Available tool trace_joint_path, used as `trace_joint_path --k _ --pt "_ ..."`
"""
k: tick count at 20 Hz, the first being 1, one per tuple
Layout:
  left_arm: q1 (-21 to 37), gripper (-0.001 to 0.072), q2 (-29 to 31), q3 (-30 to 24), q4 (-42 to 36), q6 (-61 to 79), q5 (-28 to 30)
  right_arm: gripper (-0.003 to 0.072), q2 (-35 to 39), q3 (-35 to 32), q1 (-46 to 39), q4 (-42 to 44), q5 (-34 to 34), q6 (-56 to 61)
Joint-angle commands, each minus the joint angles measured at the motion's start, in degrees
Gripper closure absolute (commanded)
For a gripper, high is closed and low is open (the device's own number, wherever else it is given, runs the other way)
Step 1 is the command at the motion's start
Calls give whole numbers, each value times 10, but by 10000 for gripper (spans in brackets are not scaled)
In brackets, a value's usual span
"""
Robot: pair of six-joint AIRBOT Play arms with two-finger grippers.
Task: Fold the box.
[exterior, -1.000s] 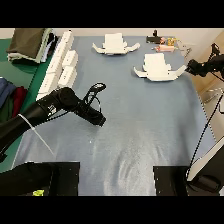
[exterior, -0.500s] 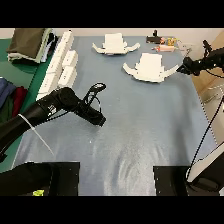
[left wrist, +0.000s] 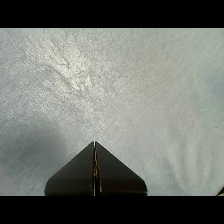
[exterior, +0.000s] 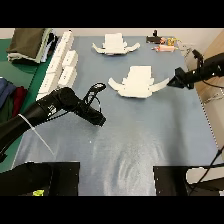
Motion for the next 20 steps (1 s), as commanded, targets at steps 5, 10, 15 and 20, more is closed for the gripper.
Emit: trace_joint_path --k 5,10,15,20 --pt "1 695 0 0 0 0 0 689 265 -349 45 -26 6 21" --pt "1 695 0 0 0 0 0 640 360 -443 45 -94 21 66" --pt "1 695 0 0 0 0 0 330 355 -452 45 -93 73 66" --pt "1 695 0 0 0 0 0 330 301 -446 45 -38 82 12"
